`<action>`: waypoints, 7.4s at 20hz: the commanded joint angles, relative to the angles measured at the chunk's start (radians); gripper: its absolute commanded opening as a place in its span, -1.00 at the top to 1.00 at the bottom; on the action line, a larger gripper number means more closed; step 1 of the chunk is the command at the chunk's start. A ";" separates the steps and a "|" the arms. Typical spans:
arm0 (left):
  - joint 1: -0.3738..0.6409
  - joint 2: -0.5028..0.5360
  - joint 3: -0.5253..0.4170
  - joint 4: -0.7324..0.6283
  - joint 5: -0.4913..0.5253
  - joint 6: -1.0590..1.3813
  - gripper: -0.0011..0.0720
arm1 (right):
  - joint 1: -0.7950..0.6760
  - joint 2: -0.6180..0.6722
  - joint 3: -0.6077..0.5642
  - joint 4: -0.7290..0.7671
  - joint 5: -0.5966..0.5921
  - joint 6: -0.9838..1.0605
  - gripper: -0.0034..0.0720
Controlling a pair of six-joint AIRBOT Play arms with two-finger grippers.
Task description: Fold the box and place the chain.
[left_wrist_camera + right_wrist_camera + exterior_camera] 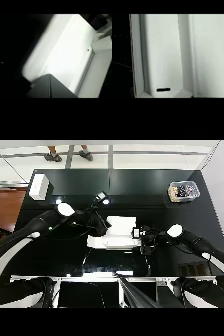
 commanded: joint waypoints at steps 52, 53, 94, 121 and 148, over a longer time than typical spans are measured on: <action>-0.182 0.040 -0.193 0.064 0.099 0.341 0.09 | 0.000 0.000 0.000 0.000 -0.003 0.000 -0.19; -0.182 0.040 -0.193 0.070 0.093 0.341 0.39 | 0.000 0.000 0.000 0.000 -0.003 0.000 -0.19; 0.196 0.029 -0.279 -0.240 -0.230 -0.414 -0.89 | 0.000 0.000 0.000 0.001 -0.003 0.000 -0.19; -0.084 0.026 -0.062 0.164 -0.076 -1.010 -0.88 | 0.000 0.000 0.000 0.005 -0.020 0.000 -0.19; -0.237 -0.006 0.065 0.485 -0.058 -1.284 -0.52 | 0.000 0.000 0.000 0.005 -0.026 0.000 -0.19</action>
